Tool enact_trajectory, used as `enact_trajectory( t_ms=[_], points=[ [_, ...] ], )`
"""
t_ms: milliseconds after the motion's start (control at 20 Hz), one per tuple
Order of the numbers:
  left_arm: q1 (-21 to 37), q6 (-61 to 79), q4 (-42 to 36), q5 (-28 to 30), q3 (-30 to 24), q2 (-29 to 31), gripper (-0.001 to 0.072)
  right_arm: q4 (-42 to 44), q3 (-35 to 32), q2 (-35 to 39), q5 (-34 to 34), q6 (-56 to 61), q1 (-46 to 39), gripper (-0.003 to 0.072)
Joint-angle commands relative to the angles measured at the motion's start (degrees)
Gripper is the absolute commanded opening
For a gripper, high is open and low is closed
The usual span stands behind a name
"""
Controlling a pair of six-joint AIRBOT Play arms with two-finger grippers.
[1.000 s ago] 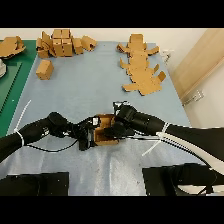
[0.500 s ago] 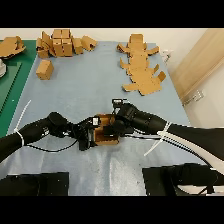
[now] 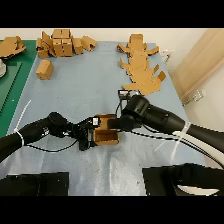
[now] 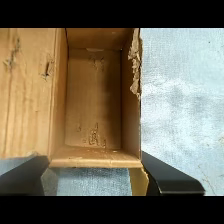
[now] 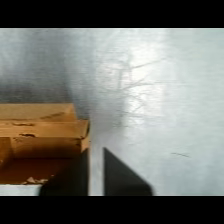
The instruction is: Fold the box.
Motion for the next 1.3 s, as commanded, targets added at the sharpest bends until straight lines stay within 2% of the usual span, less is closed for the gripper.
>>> enact_trajectory(
  t_ms=[0,100,200,300,400,500,550,600,800,1000,1250],
  points=[
    [0.0,0.0,0.0,0.0,0.1,0.0,0.0478,-0.9,-1.0,3.8,-6.2,-1.0,-2.4,0.0001],
    [0.0,0.0,0.0,0.0,0.1,0.0,0.0478,2.2,-4.2,5.1,-4.4,-5.6,-7.0,0.0000],
    [0.0,0.0,0.0,0.0,0.1,0.0,0.0478,9.3,-7.8,5.5,3.4,-15.0,-14.8,0.0000],
    [0.0,0.0,0.0,0.0,0.1,0.0,0.0478,23.7,-10.6,5.0,14.8,-31.0,-24.9,0.0000],
    [0.0,0.0,0.0,0.0,0.1,0.0,0.0478,43.8,-11.5,2.0,20.5,-51.6,-34.3,-0.0001],
    [0.0,0.0,0.0,0.0,0.1,0.0,0.0478,66.1,-10.6,-4.1,17.1,-75.3,-41.2,0.0000],
    [0.0,0.0,0.0,0.0,0.1,0.0,0.0478,73.2,-9.6,-7.5,13.2,-82.9,-42.6,0.0000],
    [0.0,0.0,0.0,0.0,0.1,0.0,0.0478,76.8,-7.9,-10.9,9.4,-87.6,-42.8,0.0000],
    [0.0,0.0,0.0,0.0,0.1,0.0,0.0478,79.5,-3.1,-19.0,2.9,-92.9,-40.5,0.0000],
    [0.0,0.0,0.0,0.0,0.1,0.0,0.0478,81.2,-2.7,-19.9,-9.0,-99.9,-38.4,0.0000],
    [0.0,0.0,0.0,0.0,0.1,0.0,0.0478,81.1,-6.2,-17.4,-9.5,-103.4,-33.2,0.0001]
  ],
)
